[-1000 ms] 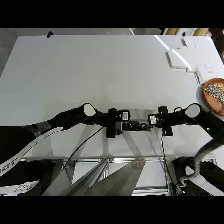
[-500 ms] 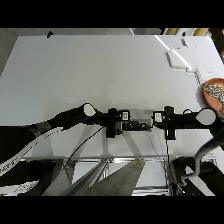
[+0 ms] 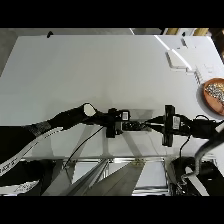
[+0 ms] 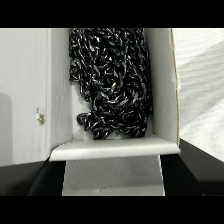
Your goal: Fold the box and place the chain.
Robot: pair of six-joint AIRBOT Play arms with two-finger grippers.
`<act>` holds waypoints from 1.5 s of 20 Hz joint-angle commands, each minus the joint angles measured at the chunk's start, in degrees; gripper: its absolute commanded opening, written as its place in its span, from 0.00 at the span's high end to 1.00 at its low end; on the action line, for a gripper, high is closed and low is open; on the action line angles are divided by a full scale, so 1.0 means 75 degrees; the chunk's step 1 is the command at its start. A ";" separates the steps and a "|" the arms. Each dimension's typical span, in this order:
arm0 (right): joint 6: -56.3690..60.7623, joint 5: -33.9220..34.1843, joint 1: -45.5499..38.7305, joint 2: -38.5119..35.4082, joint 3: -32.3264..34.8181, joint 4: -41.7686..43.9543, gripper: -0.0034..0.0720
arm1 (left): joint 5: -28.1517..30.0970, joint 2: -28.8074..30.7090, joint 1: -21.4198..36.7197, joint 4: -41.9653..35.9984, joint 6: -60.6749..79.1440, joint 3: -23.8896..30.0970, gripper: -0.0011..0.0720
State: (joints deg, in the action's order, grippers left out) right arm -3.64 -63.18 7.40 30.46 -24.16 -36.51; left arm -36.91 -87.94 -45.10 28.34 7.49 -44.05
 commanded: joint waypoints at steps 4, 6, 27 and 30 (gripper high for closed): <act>-0.0157 0.1766 0.1367 0.1212 -0.0009 -0.0032 0.94 | 0.0000 0.0003 0.0000 0.0000 0.0003 -0.0003 0.81; 0.0752 0.1711 0.1623 0.1705 -0.0009 -0.0434 0.77 | 0.0000 0.0006 0.0000 0.0000 0.0003 -0.0003 0.81; 0.2818 -0.0393 0.1562 0.4389 -0.2588 -0.2049 0.74 | 0.0003 0.0006 0.0000 0.0000 0.0003 -0.0003 0.81; 0.2766 -0.0449 0.1813 0.3870 -0.2384 -0.2104 0.71 | -0.0003 0.0006 0.0000 0.0000 0.0000 -0.0003 0.81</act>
State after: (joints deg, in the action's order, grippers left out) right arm 17.37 -64.77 19.49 62.24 -43.83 -51.70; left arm -36.91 -87.94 -45.10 28.34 7.49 -44.05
